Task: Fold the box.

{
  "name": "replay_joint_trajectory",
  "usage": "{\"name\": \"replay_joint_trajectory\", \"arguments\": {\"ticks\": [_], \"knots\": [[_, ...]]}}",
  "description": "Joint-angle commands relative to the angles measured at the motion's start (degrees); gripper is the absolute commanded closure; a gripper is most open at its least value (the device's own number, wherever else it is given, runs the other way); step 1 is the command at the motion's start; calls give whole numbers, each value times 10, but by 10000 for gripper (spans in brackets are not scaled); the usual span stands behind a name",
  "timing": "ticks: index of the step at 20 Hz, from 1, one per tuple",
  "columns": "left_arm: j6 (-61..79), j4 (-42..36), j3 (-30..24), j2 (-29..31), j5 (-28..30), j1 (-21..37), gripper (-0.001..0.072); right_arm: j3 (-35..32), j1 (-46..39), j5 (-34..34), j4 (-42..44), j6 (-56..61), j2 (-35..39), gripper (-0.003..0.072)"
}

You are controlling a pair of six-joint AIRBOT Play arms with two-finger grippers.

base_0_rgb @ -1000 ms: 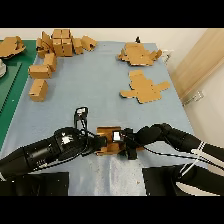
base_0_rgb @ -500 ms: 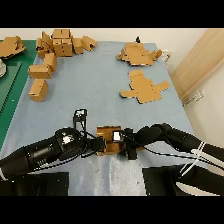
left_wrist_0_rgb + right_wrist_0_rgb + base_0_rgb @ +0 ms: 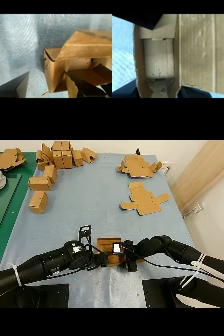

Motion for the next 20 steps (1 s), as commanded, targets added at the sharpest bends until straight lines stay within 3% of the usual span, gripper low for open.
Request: {"name": "replay_joint_trajectory", "arguments": {"ticks": [1,6,10,13,15,17,20], "knots": [[2,-7,3,-8,2,1,58,0,0,0,0,0,0,174],[37,-7,46,-46,-1,14,58,0,0,0,0,0,0,174],[78,-13,98,-105,-61,15,58,0,0,0,0,0,0,174],[91,-20,107,-120,-65,15,71,0,0,0,0,0,0,175],[95,-23,107,-123,-64,15,482,0,0,0,0,0,0,174],[96,-27,107,-123,-63,15,691,0,0,0,0,0,0,174],[96,-38,107,-123,-63,15,697,0,0,0,0,0,0,175]]}}
